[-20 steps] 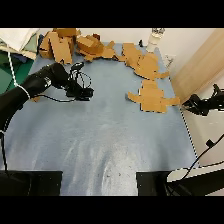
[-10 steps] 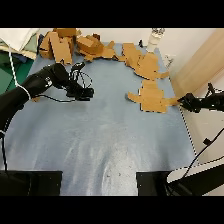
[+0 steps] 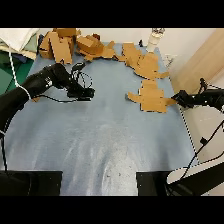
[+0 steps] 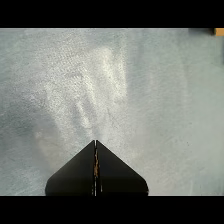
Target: Fold the box.
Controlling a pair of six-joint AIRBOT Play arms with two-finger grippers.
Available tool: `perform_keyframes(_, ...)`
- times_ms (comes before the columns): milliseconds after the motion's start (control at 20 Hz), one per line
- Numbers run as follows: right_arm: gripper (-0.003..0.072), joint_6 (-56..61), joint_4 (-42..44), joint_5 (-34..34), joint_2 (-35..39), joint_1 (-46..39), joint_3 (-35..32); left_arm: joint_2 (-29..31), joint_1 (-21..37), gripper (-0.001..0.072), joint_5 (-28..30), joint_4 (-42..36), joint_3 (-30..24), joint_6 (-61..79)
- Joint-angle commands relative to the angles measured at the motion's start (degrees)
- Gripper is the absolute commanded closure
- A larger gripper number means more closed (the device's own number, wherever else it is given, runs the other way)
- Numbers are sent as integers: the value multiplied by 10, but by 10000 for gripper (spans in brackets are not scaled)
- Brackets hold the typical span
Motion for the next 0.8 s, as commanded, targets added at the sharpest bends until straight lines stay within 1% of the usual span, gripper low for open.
perform_keyframes(0, 407, -4, 2, 4, 0, 16, 0, 0, 0, 694, 0, 0, 0, 0)
perform_keyframes(50, 408, -4, 2, 4, 0, 20, 0, 0, 0, 694, 0, 0, 0, 0)
perform_keyframes(100, 433, -4, 1, 3, 0, 24, 0, 0, 0, 694, 0, 0, 0, 0)
perform_keyframes(150, 499, -4, 0, 1, 0, 28, 0, 0, 0, 694, -2, -1, 0, 0)
perform_keyframes(200, 532, -3, 0, -2, 0, 33, 0, 0, 0, 694, -3, -1, 0, 0)
perform_keyframes(250, 615, -3, 0, -7, 0, 37, 0, 0, 0, 694, -4, -1, 0, 0)
perform_keyframes(300, 681, -4, 0, -14, 0, 42, 0, 0, 1, 694, -4, -1, 0, 0)
perform_keyframes(450, 683, -8, 0, -51, 0, 61, 0, 0, 1, 694, -5, -1, 0, 1)
perform_keyframes(550, 683, -4, 0, -91, 1, 77, 0, 0, 2, 694, -9, -1, 0, 2)
perform_keyframes(700, 684, 20, -1, -160, 5, 106, 0, 0, 2, 694, -39, -1, 0, 3)
perform_keyframes(750, 684, 27, -2, -169, 12, 120, -3, 0, 2, 694, -48, -1, 0, 5)
